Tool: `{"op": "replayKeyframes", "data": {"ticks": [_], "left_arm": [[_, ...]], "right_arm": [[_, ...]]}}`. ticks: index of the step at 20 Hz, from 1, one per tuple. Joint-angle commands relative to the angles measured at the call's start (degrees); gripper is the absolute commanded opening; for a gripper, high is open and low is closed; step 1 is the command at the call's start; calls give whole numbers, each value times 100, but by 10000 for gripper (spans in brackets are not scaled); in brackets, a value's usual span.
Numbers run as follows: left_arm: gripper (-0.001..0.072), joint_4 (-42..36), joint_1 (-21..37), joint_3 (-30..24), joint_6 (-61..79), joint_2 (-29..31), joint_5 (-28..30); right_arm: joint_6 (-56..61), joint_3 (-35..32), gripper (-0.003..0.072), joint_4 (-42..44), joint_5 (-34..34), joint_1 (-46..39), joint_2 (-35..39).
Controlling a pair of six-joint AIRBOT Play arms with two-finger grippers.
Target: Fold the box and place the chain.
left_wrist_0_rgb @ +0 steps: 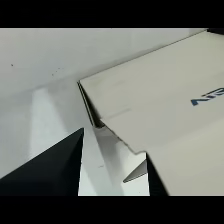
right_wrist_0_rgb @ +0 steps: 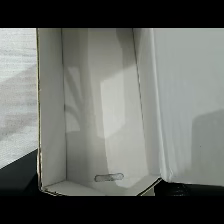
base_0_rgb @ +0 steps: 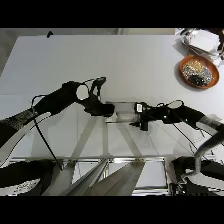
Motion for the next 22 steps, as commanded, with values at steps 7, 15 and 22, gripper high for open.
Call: {"op": "replayKeyframes", "data": {"ticks": [7,15,22], "left_arm": [[418,424,-468,695,-1609,-745,-715],[370,765,-603,780,-2568,-986,-599],[41,1067,-710,780,-2767,-1034,-590]], "right_arm": [[2,0,303,0,2,-2,2],[2,0,303,0,0,-2,2],[2,0,303,0,2,-2,2]]}}
